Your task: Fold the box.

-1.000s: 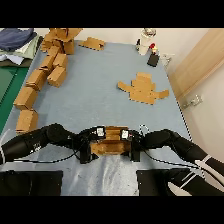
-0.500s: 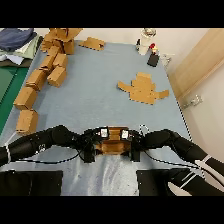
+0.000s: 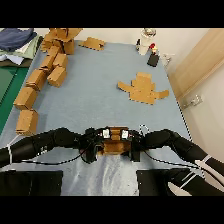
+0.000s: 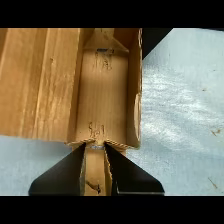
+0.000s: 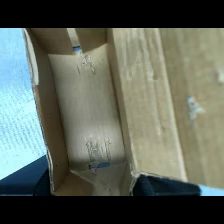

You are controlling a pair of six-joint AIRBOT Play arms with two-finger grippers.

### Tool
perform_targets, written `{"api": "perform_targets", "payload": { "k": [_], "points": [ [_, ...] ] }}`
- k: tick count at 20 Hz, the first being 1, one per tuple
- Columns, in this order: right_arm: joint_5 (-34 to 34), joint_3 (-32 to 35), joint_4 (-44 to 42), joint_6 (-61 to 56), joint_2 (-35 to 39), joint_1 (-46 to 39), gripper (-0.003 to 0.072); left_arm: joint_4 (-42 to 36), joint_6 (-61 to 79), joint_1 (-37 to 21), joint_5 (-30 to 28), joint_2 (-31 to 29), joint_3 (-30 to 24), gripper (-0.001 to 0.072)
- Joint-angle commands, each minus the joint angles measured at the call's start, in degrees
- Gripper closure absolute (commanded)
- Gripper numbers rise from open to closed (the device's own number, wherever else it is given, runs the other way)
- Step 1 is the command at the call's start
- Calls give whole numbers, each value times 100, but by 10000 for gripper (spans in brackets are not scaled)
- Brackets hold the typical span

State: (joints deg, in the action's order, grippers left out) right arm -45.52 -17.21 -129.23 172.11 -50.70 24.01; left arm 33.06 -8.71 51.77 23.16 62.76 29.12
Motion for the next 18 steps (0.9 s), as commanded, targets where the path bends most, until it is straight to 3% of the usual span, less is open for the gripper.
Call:
{"api": "perform_targets", "payload": {
  "k": [1, 9, 10, 11, 12, 18],
  "points": [
    [2, 2, -2, -2, 4, 4, 187, -31, 39, 181, -459, 98, 7, 698],
    [2, 4, -2, -2, 4, 4, 187, -35, 35, 249, -520, 111, 9, 691],
    [0, 2, -2, -2, 4, 4, 187, -35, 35, 249, -516, 111, 9, 473],
    [2, 2, -2, -2, 4, 4, 187, -44, 35, 249, -520, 111, 9, 206],
    [2, 2, -2, -2, 4, 4, 187, -76, 35, 249, -516, 111, 9, 163],
    [0, 2, -2, -2, 4, 4, 187, -98, 35, 254, -450, 111, 9, 162]
  ]
}}
